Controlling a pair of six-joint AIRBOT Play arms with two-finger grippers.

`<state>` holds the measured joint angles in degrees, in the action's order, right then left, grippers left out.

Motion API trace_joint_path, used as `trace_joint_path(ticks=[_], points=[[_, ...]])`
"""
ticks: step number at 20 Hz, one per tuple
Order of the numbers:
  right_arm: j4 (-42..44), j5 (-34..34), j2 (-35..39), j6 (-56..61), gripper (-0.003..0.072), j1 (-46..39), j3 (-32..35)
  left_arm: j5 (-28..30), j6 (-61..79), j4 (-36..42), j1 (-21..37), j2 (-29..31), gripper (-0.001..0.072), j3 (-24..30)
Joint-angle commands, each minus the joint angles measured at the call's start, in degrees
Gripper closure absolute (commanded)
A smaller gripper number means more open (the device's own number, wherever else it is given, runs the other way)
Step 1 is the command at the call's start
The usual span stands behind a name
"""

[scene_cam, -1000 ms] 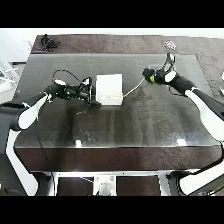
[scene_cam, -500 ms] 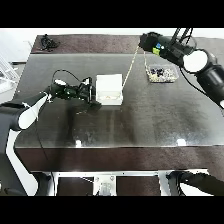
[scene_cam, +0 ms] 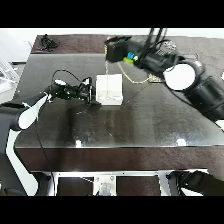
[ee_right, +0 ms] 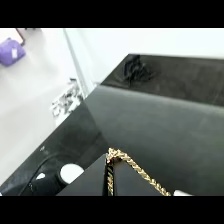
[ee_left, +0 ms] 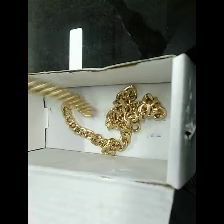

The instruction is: Fold the box and place the chain.

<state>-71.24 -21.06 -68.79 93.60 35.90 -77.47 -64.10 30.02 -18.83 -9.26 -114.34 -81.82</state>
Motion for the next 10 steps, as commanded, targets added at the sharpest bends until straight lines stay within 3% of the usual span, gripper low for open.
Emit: trace_joint_path(ticks=[1, 10], points=[[-0.37, 0.35, -3.02, 2.47, 0.0680, 1.64, 2.29, 0.02, 0.00, -0.02, 0.00, 0.02, 0.0293, -0.02], [-0.35, 4.20, -13.88, 8.52, 0.0679, -1.42, 10.91, 0.02, 0.00, -0.02, -0.02, 0.02, 0.0293, -0.02]])
